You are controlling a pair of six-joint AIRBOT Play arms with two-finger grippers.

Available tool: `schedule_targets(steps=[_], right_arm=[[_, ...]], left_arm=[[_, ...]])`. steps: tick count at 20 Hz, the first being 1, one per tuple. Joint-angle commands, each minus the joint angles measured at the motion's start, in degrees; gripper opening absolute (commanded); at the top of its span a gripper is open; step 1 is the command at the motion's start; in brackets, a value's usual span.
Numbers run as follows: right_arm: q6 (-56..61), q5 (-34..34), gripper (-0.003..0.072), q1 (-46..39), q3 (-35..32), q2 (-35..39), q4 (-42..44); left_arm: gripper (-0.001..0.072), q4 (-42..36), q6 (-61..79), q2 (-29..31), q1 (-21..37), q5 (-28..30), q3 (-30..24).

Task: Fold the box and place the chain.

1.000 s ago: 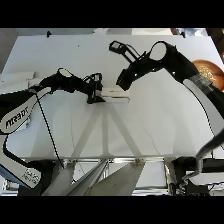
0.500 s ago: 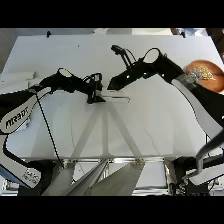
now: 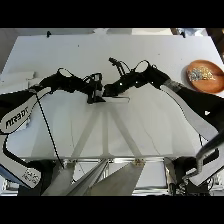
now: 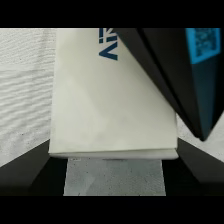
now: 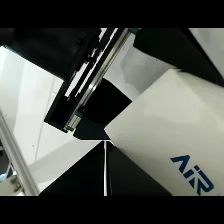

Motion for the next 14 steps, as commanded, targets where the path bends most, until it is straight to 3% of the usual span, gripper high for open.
schedule_targets(steps=[1, 14], right_arm=[[0.85, -1.49, 0.0013, 0.11, -2.08, -0.37, -1.73], [-2.43, -2.89, 0.0014, -0.98, -2.56, 4.72, 2.1]], left_arm=[[0.0162, 0.0, 0.0, 0.02, 0.02, 0.0, 0.04], [0.0162, 0.0, 0.02, 0.02, 0.02, 0.0, 0.04]])
